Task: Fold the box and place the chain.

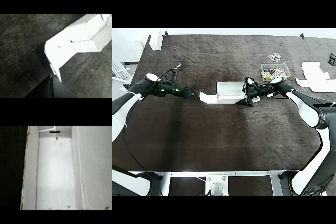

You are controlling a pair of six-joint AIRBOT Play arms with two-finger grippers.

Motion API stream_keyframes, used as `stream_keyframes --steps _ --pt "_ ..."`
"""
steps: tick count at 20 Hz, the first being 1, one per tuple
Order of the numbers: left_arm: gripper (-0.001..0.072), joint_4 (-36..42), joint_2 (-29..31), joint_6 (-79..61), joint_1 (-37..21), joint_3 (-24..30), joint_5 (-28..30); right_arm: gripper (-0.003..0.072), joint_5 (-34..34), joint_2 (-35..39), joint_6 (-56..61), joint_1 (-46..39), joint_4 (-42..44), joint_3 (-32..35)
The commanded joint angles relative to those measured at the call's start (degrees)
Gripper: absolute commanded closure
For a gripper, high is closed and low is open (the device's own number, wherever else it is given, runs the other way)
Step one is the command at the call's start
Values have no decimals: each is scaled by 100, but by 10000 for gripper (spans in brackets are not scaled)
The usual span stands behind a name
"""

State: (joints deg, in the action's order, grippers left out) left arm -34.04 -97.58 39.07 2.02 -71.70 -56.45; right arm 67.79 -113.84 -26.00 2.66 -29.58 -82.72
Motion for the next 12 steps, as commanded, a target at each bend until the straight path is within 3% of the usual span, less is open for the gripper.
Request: stream_keyframes --steps 1,6,12 --pt "695 44 7 188 -282 39 122 96 2 2 2 2 2 -4" --pt "693 31 7 472 -490 39 -619 97 2 2 2 2 2 -4" --pt "691 227 -190 1333 -186 33 -323 97 2 2 2 2 2 -4"
